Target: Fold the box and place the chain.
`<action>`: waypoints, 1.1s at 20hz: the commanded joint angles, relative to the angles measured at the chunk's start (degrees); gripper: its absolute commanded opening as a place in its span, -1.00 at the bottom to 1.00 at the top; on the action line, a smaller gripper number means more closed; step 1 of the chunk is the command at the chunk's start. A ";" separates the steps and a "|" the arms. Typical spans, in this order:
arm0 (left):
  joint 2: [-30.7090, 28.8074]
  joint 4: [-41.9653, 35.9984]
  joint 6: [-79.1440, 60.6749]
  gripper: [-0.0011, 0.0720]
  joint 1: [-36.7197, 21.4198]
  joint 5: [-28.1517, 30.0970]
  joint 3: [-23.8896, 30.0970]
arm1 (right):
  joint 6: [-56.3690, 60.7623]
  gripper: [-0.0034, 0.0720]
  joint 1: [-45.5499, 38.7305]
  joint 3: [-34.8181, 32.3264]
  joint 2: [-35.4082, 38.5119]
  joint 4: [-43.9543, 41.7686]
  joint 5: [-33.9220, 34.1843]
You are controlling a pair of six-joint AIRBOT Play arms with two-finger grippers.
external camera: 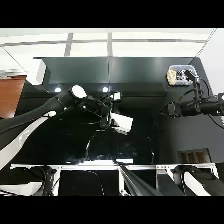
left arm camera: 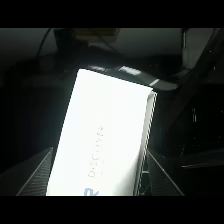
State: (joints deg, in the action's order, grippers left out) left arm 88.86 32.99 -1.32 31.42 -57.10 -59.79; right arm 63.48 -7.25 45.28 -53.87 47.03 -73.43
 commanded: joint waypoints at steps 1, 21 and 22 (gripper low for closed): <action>0.42 0.02 0.20 0.97 0.02 -0.20 -0.44 | 0.02 -0.87 0.00 0.00 0.02 0.00 0.17; 2.19 11.69 0.94 0.98 3.87 5.79 -1.73 | 0.42 -0.87 0.00 0.00 0.02 0.00 0.48; 2.19 11.52 5.27 0.98 4.81 7.69 -1.75 | 0.63 -0.87 0.00 0.00 0.02 -0.02 0.48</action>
